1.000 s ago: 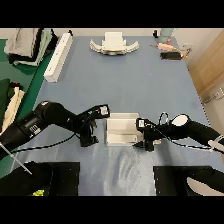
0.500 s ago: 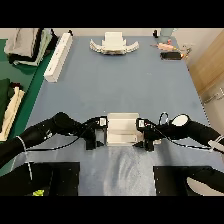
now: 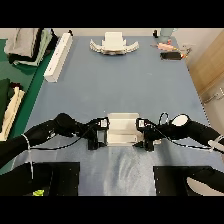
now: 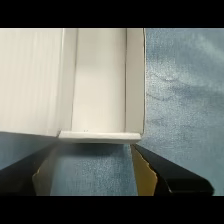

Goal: Fold the box.

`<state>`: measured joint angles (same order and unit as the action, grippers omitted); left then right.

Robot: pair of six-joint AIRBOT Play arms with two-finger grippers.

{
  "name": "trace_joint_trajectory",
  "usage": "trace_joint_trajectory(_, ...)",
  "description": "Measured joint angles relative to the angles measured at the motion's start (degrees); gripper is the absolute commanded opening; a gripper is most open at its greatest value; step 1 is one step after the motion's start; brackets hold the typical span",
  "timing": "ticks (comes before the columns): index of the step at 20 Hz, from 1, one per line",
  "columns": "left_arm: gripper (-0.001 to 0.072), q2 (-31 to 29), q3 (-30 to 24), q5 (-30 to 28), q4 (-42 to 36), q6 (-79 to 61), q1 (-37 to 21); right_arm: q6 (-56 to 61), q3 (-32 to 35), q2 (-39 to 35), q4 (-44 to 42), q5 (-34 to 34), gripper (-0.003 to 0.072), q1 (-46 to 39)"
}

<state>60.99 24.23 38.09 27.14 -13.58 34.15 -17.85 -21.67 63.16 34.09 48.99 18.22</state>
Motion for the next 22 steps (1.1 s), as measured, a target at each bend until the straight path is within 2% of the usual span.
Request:
trace_joint_trajectory(8, 0.069, 1.9, 0.1, -0.7, -2.8, -1.7, 1.8, 0.0, 0.0, 0.0, 0.0, 0.0, 0.0506, 0.0)
trace_joint_trajectory(16, 0.0688, 4.1, 0.7, -5.3, -3.2, -0.5, 5.0, 0.0, 0.0, 0.0, 0.0, 0.0, 0.0506, 0.0)
trace_joint_trajectory(17, 0.0621, 4.2, 0.7, -5.5, -3.1, -0.5, 5.2, 0.0, 0.0, 0.0, 0.0, 0.0, 0.0506, 0.0)
trace_joint_trajectory(18, 0.0446, 4.3, 0.8, -5.8, -3.1, -0.4, 5.3, 0.0, 0.0, 0.0, 0.0, 0.0, 0.0506, 0.0)
trace_joint_trajectory(19, 0.0408, 4.3, 0.8, -5.9, -3.1, -0.4, 5.4, 0.0, 0.0, 0.0, 0.0, 0.0, 0.0506, 0.0)
trace_joint_trajectory(22, 0.0409, 4.3, 0.8, -6.0, -2.9, -0.3, 5.5, 0.0, 0.0, 0.0, 0.0, 0.0, 0.0506, 0.0)
